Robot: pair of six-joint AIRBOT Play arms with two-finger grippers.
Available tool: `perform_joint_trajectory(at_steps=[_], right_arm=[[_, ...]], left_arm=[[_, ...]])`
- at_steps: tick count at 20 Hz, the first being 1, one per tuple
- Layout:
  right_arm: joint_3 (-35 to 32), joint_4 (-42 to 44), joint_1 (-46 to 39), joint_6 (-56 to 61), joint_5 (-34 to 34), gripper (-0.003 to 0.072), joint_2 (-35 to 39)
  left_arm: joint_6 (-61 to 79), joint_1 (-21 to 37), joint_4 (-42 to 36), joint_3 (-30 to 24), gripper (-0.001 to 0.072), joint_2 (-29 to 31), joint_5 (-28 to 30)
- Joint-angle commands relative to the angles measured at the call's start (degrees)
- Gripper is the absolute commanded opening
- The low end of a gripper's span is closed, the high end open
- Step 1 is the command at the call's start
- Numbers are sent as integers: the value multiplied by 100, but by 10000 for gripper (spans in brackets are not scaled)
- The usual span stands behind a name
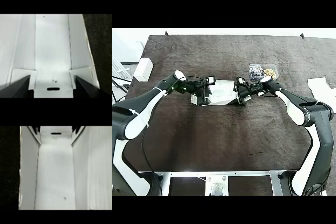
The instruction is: Fold the box and place the chain.
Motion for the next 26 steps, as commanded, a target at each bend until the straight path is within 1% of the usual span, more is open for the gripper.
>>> perform_joint_trajectory(at_steps=[1, 2, 5, 7, 8, 9, 10, 13, 17, 20, 23, 24, 26], right_arm=[[0, 7, 7, -2, -4, 482, -4], [0, 7, 7, -2, -4, 482, -4], [0, 4, 7, -2, -4, 482, -4], [0, 4, 7, -4, -4, 482, -4], [0, 4, 7, -2, -4, 482, -4], [0, 7, 7, -2, -4, 482, -4], [0, 7, 7, -2, -4, 483, -4], [0, 7, 7, -2, -4, 483, -4], [0, 7, 7, -2, -4, 482, -4], [0, 7, 7, -4, -4, 482, -4], [0, 7, 7, -2, -4, 482, -4], [0, 7, 7, -2, -4, 482, -4], [0, 4, 7, -2, -4, 483, -4]], left_arm=[[15, -4, -44, 0, 681, -4, 7], [13, -4, -42, 0, 645, -4, 9], [11, 39, -42, 0, 613, -4, -42], [13, 48, 39, 0, 379, 11, -79], [31, 48, 96, 0, 201, 13, -133], [26, 48, 138, 0, 38, 13, -181], [26, 48, 221, 0, 21, 17, -264], [26, 85, 380, 2, 19, 72, -616], [-39, 525, 61, 0, 17, 289, -1202], [-164, 922, -153, -7, 16, 573, -1473], [-662, 1198, -455, -44, 15, 927, -1725], [-903, 1270, -575, -87, 14, 1045, -1744], [-1770, 1403, -721, -282, 14, 1355, -1355]])
